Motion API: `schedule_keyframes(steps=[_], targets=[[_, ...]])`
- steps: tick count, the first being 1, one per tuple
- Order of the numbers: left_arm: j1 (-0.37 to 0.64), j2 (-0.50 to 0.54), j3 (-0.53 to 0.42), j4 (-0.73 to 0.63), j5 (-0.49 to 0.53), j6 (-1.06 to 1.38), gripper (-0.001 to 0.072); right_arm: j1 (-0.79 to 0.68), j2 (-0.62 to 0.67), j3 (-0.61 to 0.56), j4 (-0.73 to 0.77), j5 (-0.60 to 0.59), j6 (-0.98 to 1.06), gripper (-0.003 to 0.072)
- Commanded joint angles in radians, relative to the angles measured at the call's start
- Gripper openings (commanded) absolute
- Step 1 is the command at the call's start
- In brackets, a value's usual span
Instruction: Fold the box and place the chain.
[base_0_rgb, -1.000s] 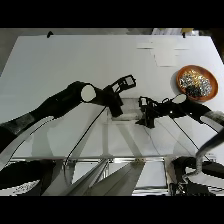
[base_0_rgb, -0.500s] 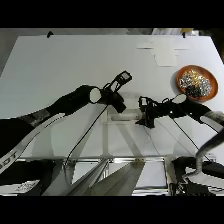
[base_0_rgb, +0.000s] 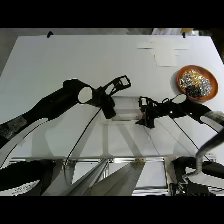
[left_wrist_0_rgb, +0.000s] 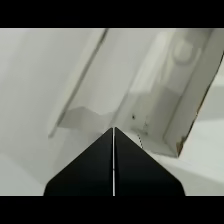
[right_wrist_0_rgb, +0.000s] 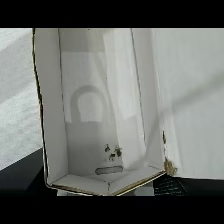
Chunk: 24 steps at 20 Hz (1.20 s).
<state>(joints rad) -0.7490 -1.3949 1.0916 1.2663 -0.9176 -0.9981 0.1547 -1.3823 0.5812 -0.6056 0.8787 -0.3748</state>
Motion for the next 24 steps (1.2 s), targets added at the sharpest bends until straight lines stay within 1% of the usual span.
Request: schedule_keyframes(steps=[1, 3, 4, 8, 9, 10, 11, 16, 19, 20, 24], targets=[[0.006, -0.046, -0.014, -0.018, -0.101, 0.113, 0.0007, 0.000, 0.000, 0.000, 0.000, 0.000, 0.000, 0.0337], [0.020, -0.052, -0.067, -0.063, -0.077, 0.257, 0.0007, 0.000, 0.000, 0.000, 0.000, 0.000, 0.000, 0.0337], [0.028, -0.052, -0.094, -0.065, -0.083, 0.297, 0.0007, 0.000, 0.000, 0.000, 0.000, 0.000, 0.000, 0.0337], [0.088, -0.043, -0.171, -0.065, -0.082, 0.378, 0.0010, 0.000, 0.000, 0.000, 0.000, 0.000, 0.000, 0.0337], [0.105, -0.040, -0.173, -0.066, -0.082, 0.404, 0.0012, 0.000, 0.000, 0.000, 0.000, 0.000, 0.000, 0.0337], [0.120, -0.037, -0.173, -0.073, -0.077, 0.431, 0.0039, 0.000, 0.000, 0.000, 0.000, 0.000, 0.000, 0.0337], [0.134, -0.035, -0.173, -0.091, -0.071, 0.483, 0.0087, 0.000, 0.000, 0.000, 0.000, 0.000, 0.000, 0.0337], [0.153, -0.034, -0.173, -0.218, -0.038, 0.761, 0.0098, 0.000, 0.000, 0.000, 0.000, 0.000, 0.000, 0.0337], [0.142, -0.034, -0.173, -0.265, 0.006, 0.865, 0.0330, 0.000, 0.000, 0.000, 0.000, 0.000, 0.000, 0.0337], [0.143, -0.034, -0.173, -0.264, 0.018, 0.867, 0.0349, 0.000, 0.000, 0.000, 0.000, 0.000, 0.000, 0.0337], [0.143, -0.036, -0.174, -0.264, 0.027, 0.867, 0.0340, 0.000, 0.000, 0.000, 0.000, 0.000, 0.000, 0.0337]])
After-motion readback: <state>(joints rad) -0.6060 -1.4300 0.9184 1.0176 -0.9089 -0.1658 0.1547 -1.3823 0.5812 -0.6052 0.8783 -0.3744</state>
